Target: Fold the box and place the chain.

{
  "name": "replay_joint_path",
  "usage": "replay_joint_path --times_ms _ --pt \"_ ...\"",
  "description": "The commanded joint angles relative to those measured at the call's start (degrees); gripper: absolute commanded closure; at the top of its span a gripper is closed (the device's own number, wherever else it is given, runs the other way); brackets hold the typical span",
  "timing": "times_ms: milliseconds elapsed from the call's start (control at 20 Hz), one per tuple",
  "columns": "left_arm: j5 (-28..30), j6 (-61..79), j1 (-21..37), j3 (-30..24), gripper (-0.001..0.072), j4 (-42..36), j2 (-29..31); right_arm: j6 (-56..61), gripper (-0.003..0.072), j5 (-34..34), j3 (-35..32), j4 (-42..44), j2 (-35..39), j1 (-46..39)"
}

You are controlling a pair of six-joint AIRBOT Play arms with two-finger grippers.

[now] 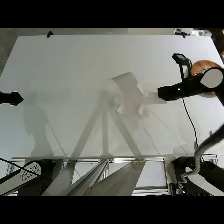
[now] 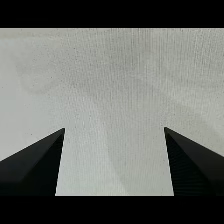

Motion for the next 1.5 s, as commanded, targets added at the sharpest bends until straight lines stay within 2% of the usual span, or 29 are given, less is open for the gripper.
replay_joint_path --times_ms 0,250,400,600,850,1050,1450 --pt "0.02 0.02 0.04 -0.02 0.0009 0.02 0.04 0.85 0.0676 0.09 -0.35 -5.44 -0.39 -2.75" --pt "0.02 0.02 0.04 -0.02 0.0009 0.02 0.04 -0.57 0.0676 0.33 -0.5 -5.75 -1.18 -3.21" --pt "0.02 0.02 0.07 -0.02 0.0009 0.02 0.04 -0.55 0.0676 -1.31 -4.15 -5.75 -2.14 -3.21" --pt "0.02 0.02 0.04 -0.02 0.0009 0.02 0.04 -0.55 0.0676 -4.66 -9.18 -8.81 -2.14 -3.15" --pt "0.02 0.02 0.04 -0.02 0.0009 0.02 0.04 -2.01 0.0676 -8.31 -9.81 -7.17 -2.14 0.57" --pt "0.02 0.02 0.07 -0.02 0.0009 0.02 0.04 4.04 0.0676 -15.32 -11.23 -7.23 -2.14 3.08" --pt "0.02 0.02 0.04 -0.02 0.0009 0.0 0.04 5.31 0.0675 -16.09 -16.65 -5.27 -2.19 3.15"
